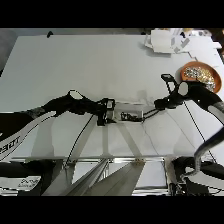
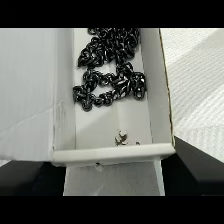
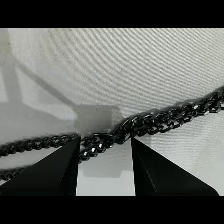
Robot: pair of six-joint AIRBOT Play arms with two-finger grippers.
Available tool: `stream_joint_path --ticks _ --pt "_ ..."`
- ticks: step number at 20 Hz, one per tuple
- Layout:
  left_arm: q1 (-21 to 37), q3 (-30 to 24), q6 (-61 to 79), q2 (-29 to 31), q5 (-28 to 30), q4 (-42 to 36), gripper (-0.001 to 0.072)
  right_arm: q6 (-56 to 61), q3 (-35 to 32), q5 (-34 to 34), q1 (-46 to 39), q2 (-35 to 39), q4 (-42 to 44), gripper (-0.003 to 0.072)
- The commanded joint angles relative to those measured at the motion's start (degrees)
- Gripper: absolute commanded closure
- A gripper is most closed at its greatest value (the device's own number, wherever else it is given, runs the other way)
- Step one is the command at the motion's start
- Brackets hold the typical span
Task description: Fold the box and place the chain.
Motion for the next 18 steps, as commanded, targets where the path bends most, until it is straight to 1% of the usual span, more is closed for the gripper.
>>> stream_joint_path --ticks 1,2,4,6,7,11,15,18 --pt "0.0 0.0 0.0 0.0 0.0 0.0 0.0459 0.0 0.0 -0.4 0.0 -0.8 0.1 0.0455" --pt "0.0 0.0 0.0 0.0 0.0 0.0 0.0459 0.0 0.0 -0.3 0.0 -0.8 0.1 0.0516" --pt "0.0 0.0 0.0 0.0 0.0 0.0 0.0459 -0.3 0.0 0.5 0.0 -0.3 0.0 0.0530" --pt "0.0 0.0 0.0 0.0 0.0 0.0 0.0459 -0.5 0.0 1.6 0.0 0.9 0.0 0.0644" --pt "0.0 0.0 0.0 0.0 0.0 0.0 0.0459 -0.9 0.0 2.3 0.0 1.9 -0.1 0.0666" --pt "0.0 0.0 0.0 0.0 0.0 0.0 0.0459 -1.3 0.0 5.6 0.0 7.3 -0.2 0.0666" --pt "0.0 0.0 0.0 0.0 0.0 0.0 0.0459 -1.4 0.0 11.3 0.0 13.9 1.2 0.0666" --pt "0.0 0.0 0.0 0.0 0.0 0.0 0.0459 -3.9 0.0 13.0 0.0 20.7 7.5 0.0666"
